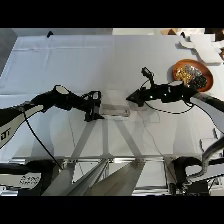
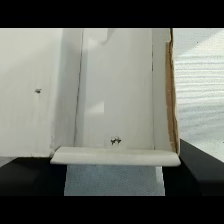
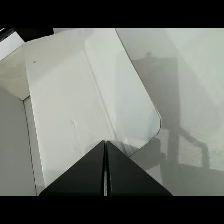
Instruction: Fold the box and place the chain.
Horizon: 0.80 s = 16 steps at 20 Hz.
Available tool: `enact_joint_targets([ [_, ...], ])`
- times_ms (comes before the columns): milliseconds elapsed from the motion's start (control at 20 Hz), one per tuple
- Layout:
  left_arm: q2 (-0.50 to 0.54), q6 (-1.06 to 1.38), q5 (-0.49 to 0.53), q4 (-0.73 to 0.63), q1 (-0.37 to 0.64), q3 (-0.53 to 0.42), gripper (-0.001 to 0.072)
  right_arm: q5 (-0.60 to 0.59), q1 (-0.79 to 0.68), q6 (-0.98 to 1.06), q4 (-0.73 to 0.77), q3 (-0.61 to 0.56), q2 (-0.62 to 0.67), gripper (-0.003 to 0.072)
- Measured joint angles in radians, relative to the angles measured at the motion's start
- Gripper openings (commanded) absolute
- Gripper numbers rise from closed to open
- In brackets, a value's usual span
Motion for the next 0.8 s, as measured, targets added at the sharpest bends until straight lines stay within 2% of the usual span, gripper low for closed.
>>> enact_joint_targets([
  [200, 0.0, 0.0, 0.0, 0.0, 0.0, 0.0, 0.0401, 0.027, -0.034, 0.006, -0.023, 0.0, 0.075, 0.0011],
  [500, 0.0, 0.0, 0.0, 0.0, 0.0, 0.0, 0.0401, 0.036, -0.052, -0.033, -0.164, -0.007, 0.339, 0.001],
  [650, 0.0, 0.0, 0.0, 0.0, 0.0, 0.0, 0.0401, 0.008, -0.021, -0.107, -0.282, -0.059, 0.459, 0.0008],
  [800, 0.0, -0.001, 0.0, 0.0, 0.0, 0.0, 0.0401, -0.077, -0.002, -0.207, -0.372, -0.154, 0.532, 0.0009],
])
